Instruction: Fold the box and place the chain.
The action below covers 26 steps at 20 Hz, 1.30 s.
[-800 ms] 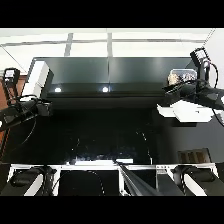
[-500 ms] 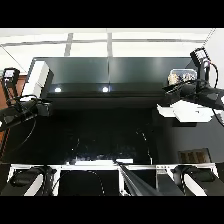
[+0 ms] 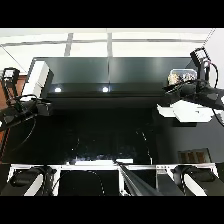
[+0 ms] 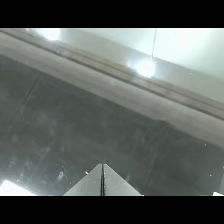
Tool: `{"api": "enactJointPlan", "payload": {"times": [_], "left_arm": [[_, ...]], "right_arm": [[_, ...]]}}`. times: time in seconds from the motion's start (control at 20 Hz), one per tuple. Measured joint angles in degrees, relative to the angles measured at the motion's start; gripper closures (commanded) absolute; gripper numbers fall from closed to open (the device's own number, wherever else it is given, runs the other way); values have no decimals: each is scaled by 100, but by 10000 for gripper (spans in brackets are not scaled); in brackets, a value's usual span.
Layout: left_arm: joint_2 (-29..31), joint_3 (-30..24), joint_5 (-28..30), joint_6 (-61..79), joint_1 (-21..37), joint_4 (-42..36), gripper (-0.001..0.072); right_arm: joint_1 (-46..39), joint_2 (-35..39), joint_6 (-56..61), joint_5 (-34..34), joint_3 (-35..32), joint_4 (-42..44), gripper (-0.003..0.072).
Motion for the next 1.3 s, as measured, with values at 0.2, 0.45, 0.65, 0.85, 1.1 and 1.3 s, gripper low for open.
{"api": "enactJointPlan", "payload": {"times": [0.2, 0.45, 0.65, 0.85, 1.1, 1.3], "left_arm": [[-114, -11, 708, 0, 0, -44, 687], [-804, -109, 2107, 0, 0, -118, 3], [-1611, 52, 2135, 44, 2, -188, 3], [-1943, 400, 1333, 66, 61, 192, 3], [-2050, 610, 293, 48, 131, 490, 3], [-2092, 649, -2, -7, 131, 361, 3]], "right_arm": [[0, 0, -7, -776, 0, 509, 671], [0, -170, -20, -1947, 0, 1283, -12], [-138, -826, 140, -2199, -7, 1021, -11], [-1515, -1615, 1611, -1873, 334, -125, -10], [-3952, -2614, 2177, -245, 1294, -1158, -10], [-4802, -3346, 1255, 1034, 1786, -1373, -10]]}}
